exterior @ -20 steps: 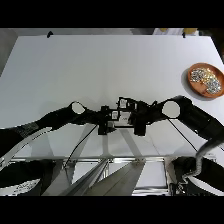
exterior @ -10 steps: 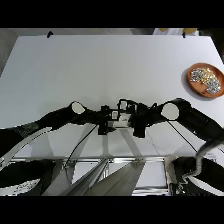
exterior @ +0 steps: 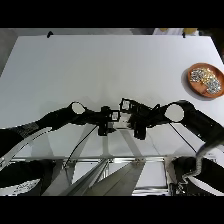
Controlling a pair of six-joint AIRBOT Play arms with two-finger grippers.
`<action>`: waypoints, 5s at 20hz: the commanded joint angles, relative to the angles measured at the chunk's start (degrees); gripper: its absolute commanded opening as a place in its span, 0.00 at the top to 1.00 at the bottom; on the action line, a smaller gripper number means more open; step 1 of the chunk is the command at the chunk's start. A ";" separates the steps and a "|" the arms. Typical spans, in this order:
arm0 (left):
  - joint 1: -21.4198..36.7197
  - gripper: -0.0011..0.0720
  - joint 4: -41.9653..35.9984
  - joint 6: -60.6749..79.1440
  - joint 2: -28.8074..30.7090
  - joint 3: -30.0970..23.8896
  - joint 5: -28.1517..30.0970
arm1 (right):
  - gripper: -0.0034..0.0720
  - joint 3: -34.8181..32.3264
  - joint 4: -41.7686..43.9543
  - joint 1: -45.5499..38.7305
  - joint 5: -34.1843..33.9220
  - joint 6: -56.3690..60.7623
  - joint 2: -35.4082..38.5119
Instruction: Fold the box and place the chain.
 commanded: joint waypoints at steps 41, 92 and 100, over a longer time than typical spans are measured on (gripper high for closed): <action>0.00 0.70 -0.11 0.31 0.04 0.02 0.39 | 0.93 5.51 -29.53 -40.46 16.70 42.49 3.28; 59.04 0.04 55.06 -94.01 24.61 -1.16 -32.65 | 0.93 5.51 -27.85 -48.50 21.00 43.76 3.30; 59.04 0.04 55.08 -93.98 33.75 -1.16 -32.59 | 0.93 5.51 -27.85 -48.50 20.98 43.76 3.30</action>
